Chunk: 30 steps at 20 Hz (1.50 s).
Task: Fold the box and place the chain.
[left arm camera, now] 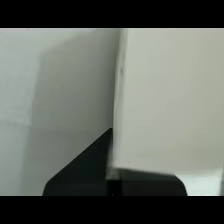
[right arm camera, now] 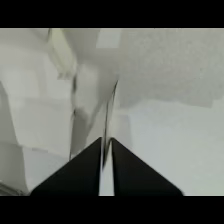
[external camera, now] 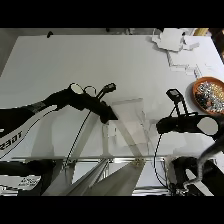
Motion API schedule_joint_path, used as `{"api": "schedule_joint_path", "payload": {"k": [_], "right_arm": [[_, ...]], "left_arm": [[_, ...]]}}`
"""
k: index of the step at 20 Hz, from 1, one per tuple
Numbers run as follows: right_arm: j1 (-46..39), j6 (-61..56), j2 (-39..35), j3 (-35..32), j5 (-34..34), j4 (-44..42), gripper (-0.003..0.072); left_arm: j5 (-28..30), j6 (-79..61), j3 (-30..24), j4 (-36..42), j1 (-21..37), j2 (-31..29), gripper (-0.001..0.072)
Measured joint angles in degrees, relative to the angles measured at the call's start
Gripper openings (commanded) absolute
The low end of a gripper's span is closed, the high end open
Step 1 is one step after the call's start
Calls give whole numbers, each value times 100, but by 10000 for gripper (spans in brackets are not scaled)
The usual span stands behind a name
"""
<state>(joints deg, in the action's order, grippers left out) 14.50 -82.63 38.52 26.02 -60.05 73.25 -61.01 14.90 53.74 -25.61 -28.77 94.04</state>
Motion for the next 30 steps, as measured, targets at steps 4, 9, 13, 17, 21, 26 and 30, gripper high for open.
{"api": "schedule_joint_path", "payload": {"k": [4,9,13,17,21,26,30], "right_arm": [[0,66,-13,221,-31,0,368],[2,452,-15,590,-229,140,368],[2,599,-15,678,-487,507,367],[2,684,-15,702,-619,776,366],[2,769,-15,708,-656,874,366],[2,809,-15,708,-671,911,366],[2,813,-15,708,-664,920,365]], "left_arm": [[278,-387,0,-225,-264,-129,1],[990,-789,0,-691,-857,-306,1],[1528,-933,2,-807,-1115,-339,1],[1821,-1128,0,-1003,-1200,-439,2],[1928,-1182,0,-1191,-1228,-555,7],[1958,-1259,0,-1246,-1235,-584,6],[1941,-1331,0,-1259,-1235,-586,6]]}}
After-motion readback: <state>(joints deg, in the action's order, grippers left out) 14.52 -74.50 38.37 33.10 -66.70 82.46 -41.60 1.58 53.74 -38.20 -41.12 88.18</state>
